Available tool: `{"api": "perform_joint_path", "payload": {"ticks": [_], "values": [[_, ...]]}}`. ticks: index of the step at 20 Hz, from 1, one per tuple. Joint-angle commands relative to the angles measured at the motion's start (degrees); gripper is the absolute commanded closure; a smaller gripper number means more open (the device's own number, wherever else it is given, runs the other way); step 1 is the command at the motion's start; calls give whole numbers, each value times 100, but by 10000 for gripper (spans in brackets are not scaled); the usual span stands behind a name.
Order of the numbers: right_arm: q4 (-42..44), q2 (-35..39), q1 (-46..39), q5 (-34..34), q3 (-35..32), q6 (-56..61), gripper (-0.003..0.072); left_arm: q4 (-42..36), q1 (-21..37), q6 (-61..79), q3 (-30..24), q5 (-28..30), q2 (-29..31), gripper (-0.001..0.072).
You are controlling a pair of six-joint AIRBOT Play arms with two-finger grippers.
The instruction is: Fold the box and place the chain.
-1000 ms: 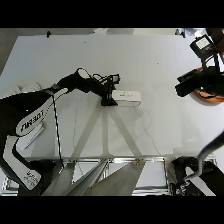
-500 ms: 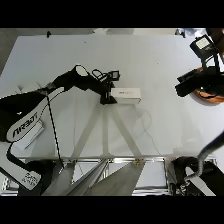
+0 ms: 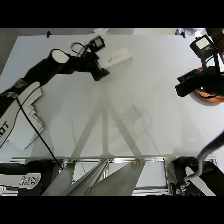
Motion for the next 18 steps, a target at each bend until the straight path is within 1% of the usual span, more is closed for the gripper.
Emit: {"api": "perform_joint_path", "payload": {"ticks": [1, 3, 6, 8, 9, 12, 14, 18], "values": [[2, 4, -4, 0, 4, 0, 677, 452, 660, -1687, 4, 861, 269, 701], [2, 4, -4, 0, 4, 0, 677, 1093, 1165, -2815, 4, 1075, 273, 703], [2, 4, -4, -2, 4, 0, 677, 2511, 1871, -4365, -2, 1261, 264, 705], [2, 4, -4, -4, 4, 0, 677, 3235, 2258, -5372, -4, 1318, 219, 705], [2, 4, -4, -4, 4, 0, 677, 3379, 2404, -5674, -26, 1309, 177, 705], [2, 4, -4, -9, 4, 0, 677, 3421, 2688, -5759, -166, 1209, -52, 704], [2, 4, -4, -15, 4, 0, 677, 3423, 2730, -5759, -210, 1043, -295, 704], [2, 4, -4, -31, 4, 0, 677, 3423, 2726, -5759, -387, 1005, -774, 702]]}}
